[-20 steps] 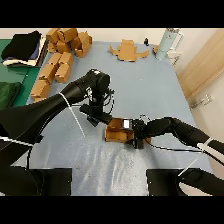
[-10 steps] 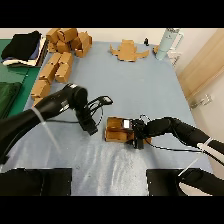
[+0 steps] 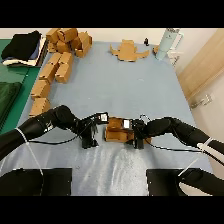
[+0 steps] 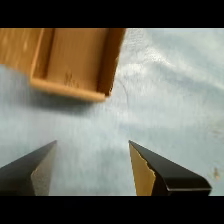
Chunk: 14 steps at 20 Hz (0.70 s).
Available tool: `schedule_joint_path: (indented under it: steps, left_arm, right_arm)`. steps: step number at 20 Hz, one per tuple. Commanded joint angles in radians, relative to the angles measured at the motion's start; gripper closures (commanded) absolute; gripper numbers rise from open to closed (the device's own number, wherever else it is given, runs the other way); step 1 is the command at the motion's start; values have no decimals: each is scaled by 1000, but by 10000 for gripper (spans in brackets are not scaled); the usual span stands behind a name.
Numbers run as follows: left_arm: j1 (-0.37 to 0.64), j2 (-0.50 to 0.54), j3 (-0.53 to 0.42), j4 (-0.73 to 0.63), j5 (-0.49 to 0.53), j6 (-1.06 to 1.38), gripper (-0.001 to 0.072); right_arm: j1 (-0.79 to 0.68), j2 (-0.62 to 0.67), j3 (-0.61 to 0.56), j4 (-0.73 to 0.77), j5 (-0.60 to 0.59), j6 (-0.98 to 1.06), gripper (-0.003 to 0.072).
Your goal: Fold the box.
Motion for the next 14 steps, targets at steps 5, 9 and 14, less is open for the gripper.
schedule_joint_path:
  steps: [5, 9, 14]
  left_arm:
    - [10, -73, -76, -359, 230, 492, 13]
    - [10, -105, -58, -392, 237, 495, 13]
    - [10, -140, -20, -386, 160, 502, 14]
  right_arm:
    - [0, 0, -1, 0, 0, 0, 111]
    - [0, 0, -1, 0, 0, 0, 111]
    - [0, 0, -1, 0, 0, 0, 111]
